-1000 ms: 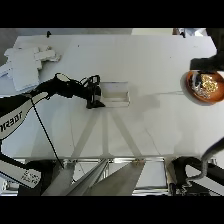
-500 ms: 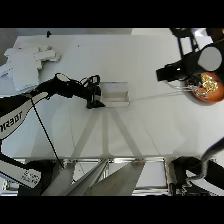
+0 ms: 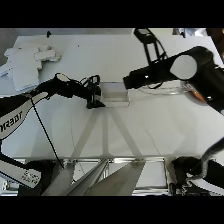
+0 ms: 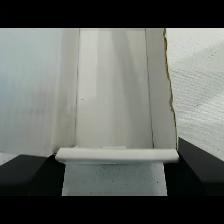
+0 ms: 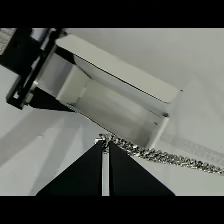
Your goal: Fold the box and place the chain.
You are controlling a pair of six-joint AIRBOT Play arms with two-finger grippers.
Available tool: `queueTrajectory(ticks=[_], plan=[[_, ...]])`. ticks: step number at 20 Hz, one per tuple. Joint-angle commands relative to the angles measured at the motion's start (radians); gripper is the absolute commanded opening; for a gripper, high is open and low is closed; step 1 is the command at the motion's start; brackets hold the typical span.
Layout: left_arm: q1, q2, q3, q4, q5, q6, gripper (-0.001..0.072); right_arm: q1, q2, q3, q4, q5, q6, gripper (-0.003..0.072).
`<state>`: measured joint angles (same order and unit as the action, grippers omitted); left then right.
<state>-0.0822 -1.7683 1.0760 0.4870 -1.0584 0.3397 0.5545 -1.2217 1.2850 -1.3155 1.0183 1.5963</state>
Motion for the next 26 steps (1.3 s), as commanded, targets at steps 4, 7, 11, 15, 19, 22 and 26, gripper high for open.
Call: queueTrajectory(ticks=[4,7,11,15,19,22,26], plan=[[0.0,0.0,0.0,0.0,0.0,0.0,0.0562,0.028,-0.086,0.001,0.282,-0.099,-0.199,0.0012],[0.0,0.0,0.0,0.0,0.0,0.0,0.0562,0.028,-0.115,0.001,0.388,-0.15,-0.275,0.0011],[0.0,0.0,0.0,0.0,0.0,0.0,0.0562,0.028,-0.177,0.001,0.372,-0.169,-0.289,0.0011],[0.0,0.0,0.0,0.0,0.0,0.0,0.0562,0.028,-0.222,0.001,0.222,-0.166,-0.255,0.0011],[0.0,0.0,0.0,0.0,0.0,0.0,0.0562,0.027,-0.274,0.001,0.045,-0.109,-0.153,0.0012],[0.0,0.0,0.0,0.0,0.0,0.0,0.0562,0.027,-0.32,0.001,0.039,-0.04,-0.162,0.0088],[0.0,0.0,0.0,0.0,0.0,0.0,0.0562,0.016,-0.283,0.001,0.04,-0.064,-0.165,0.0288]])
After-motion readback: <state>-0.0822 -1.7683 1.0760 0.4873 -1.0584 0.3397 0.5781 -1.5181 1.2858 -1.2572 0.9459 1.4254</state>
